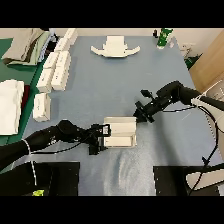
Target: Fold the box.
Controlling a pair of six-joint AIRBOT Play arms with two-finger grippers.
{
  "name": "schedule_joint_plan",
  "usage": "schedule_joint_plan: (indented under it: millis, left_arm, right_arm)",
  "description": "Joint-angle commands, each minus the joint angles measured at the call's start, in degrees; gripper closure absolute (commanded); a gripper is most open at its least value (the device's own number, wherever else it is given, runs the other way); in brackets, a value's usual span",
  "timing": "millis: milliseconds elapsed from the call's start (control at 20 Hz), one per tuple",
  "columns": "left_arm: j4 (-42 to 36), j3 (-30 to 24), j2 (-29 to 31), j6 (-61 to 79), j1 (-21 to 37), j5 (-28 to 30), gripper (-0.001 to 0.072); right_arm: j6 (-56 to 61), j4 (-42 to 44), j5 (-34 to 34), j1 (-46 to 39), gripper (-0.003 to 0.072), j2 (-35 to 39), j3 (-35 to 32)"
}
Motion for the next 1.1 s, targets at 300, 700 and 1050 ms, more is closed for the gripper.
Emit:
schedule_joint_plan:
  millis: [300, 700, 1050]
  left_arm:
    - [0.0, 0.0, 0.0, 0.0, 0.0, 0.0, 0.0243]
    - [0.0, 0.0, 0.0, 0.0, 0.0, 0.0, 0.0244]
    - [0.0, 0.0, 0.0, 0.0, 0.0, 0.0, 0.0243]
  right_arm:
    - [-12.2, 0.2, -9.9, 9.9, 0.0682, 2.5, 0.7]
    - [-20.2, -4.8, 8.3, 16.7, 0.0682, 17.0, -3.8]
    - [-26.3, -6.9, 30.0, 27.7, 0.0682, 30.7, -16.9]
